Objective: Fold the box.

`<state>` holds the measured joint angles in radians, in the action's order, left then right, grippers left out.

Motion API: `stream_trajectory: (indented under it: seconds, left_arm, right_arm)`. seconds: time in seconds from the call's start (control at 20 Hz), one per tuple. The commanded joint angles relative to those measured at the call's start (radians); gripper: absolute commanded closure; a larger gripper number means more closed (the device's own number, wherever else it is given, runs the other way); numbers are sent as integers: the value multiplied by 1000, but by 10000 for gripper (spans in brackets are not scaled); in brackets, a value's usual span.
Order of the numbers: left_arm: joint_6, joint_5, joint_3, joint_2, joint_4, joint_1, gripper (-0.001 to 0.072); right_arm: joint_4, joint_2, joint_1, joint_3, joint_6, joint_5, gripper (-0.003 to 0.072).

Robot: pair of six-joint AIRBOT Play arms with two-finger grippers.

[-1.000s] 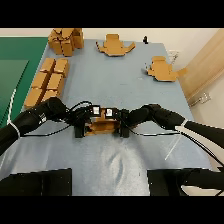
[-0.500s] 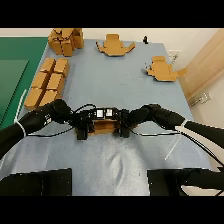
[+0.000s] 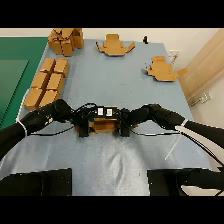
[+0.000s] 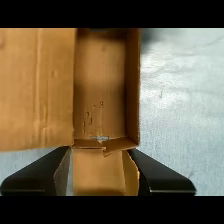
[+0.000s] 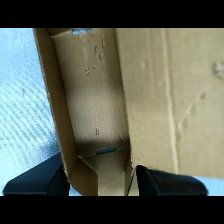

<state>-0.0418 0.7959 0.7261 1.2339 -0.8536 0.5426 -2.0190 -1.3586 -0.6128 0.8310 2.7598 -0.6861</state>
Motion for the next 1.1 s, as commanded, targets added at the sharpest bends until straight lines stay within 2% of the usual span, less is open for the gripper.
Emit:
stream_trajectory:
  seconds: [0.0,0.05,0.15,0.5,1.05]
  left_arm:
    - [0,16,1,-2,-34,0,224]
    - [0,16,1,-2,-50,0,264]
    - [0,17,1,-2,-51,0,426]
    - [1,-86,1,2,-40,56,425]
    - [-2,-79,1,5,43,62,426]
  right_arm:
    - [-1,0,0,1,-3,-3,679]
    - [-1,0,1,1,-3,-3,680]
    - [-1,0,1,1,-3,-3,680]
    - [-1,0,1,1,-3,-3,679]
    - [-1,-1,1,1,-3,-3,680]
